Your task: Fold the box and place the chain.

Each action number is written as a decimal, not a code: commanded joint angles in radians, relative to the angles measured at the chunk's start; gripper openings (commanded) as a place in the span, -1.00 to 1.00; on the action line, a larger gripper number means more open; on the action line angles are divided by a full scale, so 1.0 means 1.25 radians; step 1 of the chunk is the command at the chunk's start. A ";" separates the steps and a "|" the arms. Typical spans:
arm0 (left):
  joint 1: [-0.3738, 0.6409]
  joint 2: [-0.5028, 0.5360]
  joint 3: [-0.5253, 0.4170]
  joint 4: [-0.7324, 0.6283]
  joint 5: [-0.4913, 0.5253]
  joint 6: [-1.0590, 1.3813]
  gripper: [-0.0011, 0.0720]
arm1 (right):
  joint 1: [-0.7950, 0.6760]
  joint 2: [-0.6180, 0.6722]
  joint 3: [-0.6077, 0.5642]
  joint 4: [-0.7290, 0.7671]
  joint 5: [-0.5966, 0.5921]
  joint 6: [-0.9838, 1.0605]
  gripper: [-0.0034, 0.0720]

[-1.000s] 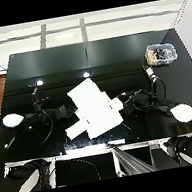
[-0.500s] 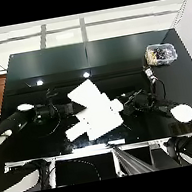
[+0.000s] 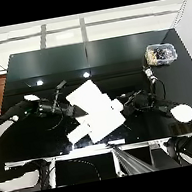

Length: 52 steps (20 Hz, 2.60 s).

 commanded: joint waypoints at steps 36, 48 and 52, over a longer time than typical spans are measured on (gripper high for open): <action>-0.288 0.143 0.016 0.295 0.456 0.434 -0.90 | -0.145 -0.152 0.127 -0.335 0.397 -0.540 0.80; -0.288 0.133 0.016 0.295 0.450 0.434 -0.90 | -0.023 -0.285 0.127 -0.238 0.407 -0.710 0.80; -0.288 0.133 0.016 0.295 0.450 0.434 -0.90 | 0.027 -0.304 0.126 -0.223 0.393 -0.714 0.80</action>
